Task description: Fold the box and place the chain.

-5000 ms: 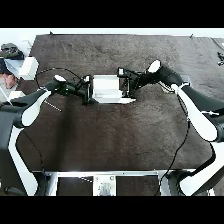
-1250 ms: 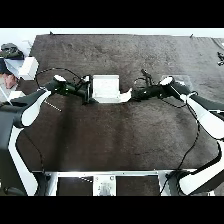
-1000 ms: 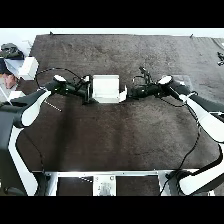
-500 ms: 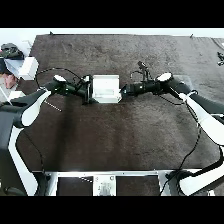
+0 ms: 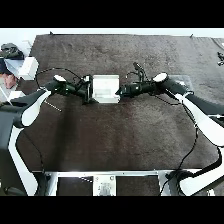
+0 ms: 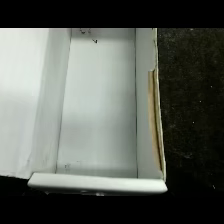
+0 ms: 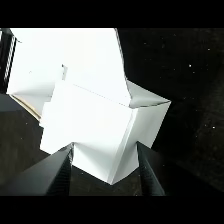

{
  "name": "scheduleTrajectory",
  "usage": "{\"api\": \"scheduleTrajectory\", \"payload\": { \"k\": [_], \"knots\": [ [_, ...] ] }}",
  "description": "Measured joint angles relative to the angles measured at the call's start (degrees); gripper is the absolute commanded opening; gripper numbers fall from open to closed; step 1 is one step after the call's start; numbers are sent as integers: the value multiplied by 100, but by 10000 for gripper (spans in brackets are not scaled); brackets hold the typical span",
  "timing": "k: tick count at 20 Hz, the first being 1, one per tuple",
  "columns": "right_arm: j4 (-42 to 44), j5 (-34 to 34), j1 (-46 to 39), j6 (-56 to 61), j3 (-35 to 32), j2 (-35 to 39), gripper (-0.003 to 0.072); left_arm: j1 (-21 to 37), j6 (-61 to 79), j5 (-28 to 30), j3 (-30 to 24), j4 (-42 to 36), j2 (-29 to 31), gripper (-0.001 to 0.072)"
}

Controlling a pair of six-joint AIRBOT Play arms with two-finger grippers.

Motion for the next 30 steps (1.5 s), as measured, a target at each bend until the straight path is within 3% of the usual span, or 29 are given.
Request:
{"api": "scheduleTrajectory", "payload": {
  "k": [6,10,12,25,30],
  "knots": [
    [-186,-153,155,199,70,-2,437,0,0,-2,0,-4,0,347],
    [-970,-262,295,756,282,-13,436,0,0,0,0,-4,0,347],
    [-1213,-304,361,931,404,-13,376,0,2,0,0,-4,0,347],
    [-2741,-101,855,2352,992,-433,393,0,0,-4,0,-4,0,347],
    [-3958,184,1141,3314,1443,-472,392,-2,2,-4,0,-4,0,347]
  ]
}}
